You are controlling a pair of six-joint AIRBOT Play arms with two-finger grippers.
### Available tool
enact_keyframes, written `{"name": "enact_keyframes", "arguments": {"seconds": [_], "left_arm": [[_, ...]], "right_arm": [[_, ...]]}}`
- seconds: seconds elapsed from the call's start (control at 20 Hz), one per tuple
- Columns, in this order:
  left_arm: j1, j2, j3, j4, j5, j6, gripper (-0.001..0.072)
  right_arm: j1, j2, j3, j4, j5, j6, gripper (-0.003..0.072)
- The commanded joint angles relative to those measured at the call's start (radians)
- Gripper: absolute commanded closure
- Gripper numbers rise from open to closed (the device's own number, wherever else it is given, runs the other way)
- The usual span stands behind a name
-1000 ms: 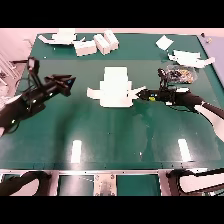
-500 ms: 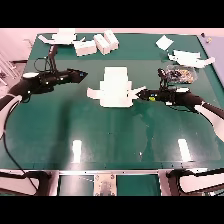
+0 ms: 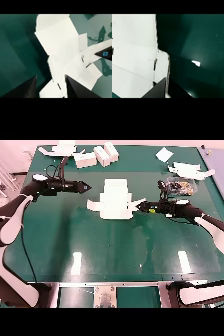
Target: Fold the box and place the chain.
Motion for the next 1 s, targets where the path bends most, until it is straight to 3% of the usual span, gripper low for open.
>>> {"name": "enact_keyframes", "arguments": {"seconds": [0.0, 0.35, 0.75, 0.95], "left_arm": [[-0.002, -0.089, 0.098, 0.027, -0.067, -0.045, 0.0272], [-0.076, -0.175, 0.172, 0.027, -0.068, -0.027, 0.0272], [-0.108, -0.326, 0.364, 0.026, -0.073, -0.089, 0.0272], [-0.112, -0.352, 0.386, 0.018, -0.099, -0.086, 0.0272]], "right_arm": [[0.000, 0.000, 0.000, 0.000, 0.000, 0.000, 0.0682], [0.001, 0.000, 0.000, 0.000, 0.004, 0.000, 0.0682], [0.000, 0.000, 0.000, 0.000, 0.004, -0.013, 0.0682], [0.000, 0.000, 0.000, 0.000, 0.004, -0.016, 0.0682]]}}
